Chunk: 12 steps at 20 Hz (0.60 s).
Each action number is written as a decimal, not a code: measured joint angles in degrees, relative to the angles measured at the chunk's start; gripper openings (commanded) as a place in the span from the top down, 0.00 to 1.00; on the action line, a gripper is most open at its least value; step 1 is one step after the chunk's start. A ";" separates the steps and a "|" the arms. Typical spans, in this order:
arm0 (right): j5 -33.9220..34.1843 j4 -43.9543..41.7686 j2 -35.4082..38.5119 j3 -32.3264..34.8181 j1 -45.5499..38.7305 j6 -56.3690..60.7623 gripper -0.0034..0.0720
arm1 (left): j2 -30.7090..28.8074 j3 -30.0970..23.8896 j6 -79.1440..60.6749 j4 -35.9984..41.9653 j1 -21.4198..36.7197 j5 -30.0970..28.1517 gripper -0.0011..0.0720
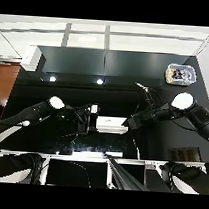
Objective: Fold the box and place the chain.
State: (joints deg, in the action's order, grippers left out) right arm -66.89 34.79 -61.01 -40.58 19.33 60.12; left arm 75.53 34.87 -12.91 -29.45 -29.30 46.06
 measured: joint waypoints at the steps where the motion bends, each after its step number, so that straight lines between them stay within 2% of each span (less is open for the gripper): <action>1: 1.53 -2.80 -0.48 0.59 0.02 0.26 0.94 | 0.00 0.00 0.02 -0.02 0.00 0.00 0.43; 5: 6.34 -9.25 -4.17 1.81 2.14 0.90 0.94 | 0.00 0.00 0.02 -0.02 0.00 0.00 0.43; 12: 8.94 -11.37 -10.67 2.47 4.35 1.31 0.94 | 0.00 0.00 0.00 -0.04 0.00 -0.02 0.43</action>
State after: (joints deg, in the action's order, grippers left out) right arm -57.95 23.42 -71.68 -38.11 23.68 61.43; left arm 75.53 34.87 -12.91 -29.50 -29.30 46.04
